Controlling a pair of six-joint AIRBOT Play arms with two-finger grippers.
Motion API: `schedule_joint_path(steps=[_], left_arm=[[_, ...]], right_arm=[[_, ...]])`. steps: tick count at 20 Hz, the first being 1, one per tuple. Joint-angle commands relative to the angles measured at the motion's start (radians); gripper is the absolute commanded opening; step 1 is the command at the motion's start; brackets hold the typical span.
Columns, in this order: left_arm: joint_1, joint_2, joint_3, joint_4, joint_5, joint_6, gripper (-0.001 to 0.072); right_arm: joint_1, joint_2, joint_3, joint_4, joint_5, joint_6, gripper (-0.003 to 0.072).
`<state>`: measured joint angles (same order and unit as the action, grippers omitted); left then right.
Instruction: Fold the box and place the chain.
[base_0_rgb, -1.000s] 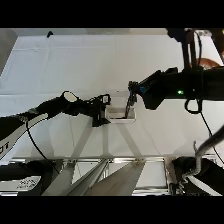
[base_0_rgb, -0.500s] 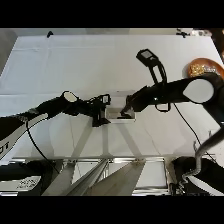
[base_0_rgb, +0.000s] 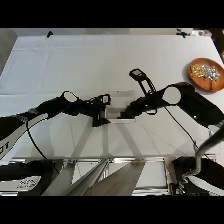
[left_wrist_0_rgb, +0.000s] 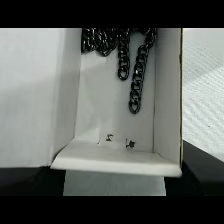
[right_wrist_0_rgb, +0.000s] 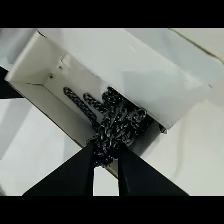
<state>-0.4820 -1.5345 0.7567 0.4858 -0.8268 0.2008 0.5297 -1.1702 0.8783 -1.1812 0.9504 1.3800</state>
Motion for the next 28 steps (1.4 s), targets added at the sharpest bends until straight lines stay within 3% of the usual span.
schedule_joint_path(steps=[1,4,6,10,13,14,16,20,22,24,28], left_arm=[[0.000,0.000,0.000,0.000,0.000,0.000,0.0254],[0.000,0.000,0.000,0.000,0.000,0.000,0.0254],[0.000,0.000,0.000,0.000,0.000,0.000,0.0254],[0.000,0.000,0.000,0.000,0.000,0.000,0.0254],[0.000,0.000,0.000,0.000,0.000,0.000,0.0254],[0.000,0.000,0.000,0.000,0.000,0.000,0.0254],[0.000,0.000,0.000,0.000,0.000,0.000,0.0254],[0.000,0.000,0.000,0.000,0.000,0.000,0.0254],[0.000,0.000,0.000,0.000,0.000,0.000,0.0254],[0.000,0.000,0.000,0.000,0.000,0.000,0.0254],[0.000,0.000,0.000,0.000,0.000,0.000,0.0254]], right_arm=[[0.001,-0.056,-0.011,0.005,0.003,0.000,0.0009],[0.001,-0.063,-0.011,0.026,0.011,0.000,0.0015],[0.001,-0.063,-0.010,0.027,0.018,0.000,0.0164],[0.001,-0.045,-0.010,0.054,0.062,-0.002,0.0182],[-0.002,0.042,-0.009,0.027,0.082,-0.004,0.0244],[-0.002,0.084,-0.009,-0.016,0.097,-0.003,0.0235],[-0.021,0.165,-0.009,-0.146,0.152,0.016,0.0010],[-0.239,0.220,-0.009,-0.273,0.182,0.037,0.0006],[-0.375,0.191,-0.009,-0.206,0.097,-0.004,0.0006],[-0.472,0.122,-0.009,-0.031,0.019,-0.138,0.0006],[-0.493,-0.092,-0.009,0.261,-0.039,-0.373,0.0006]])
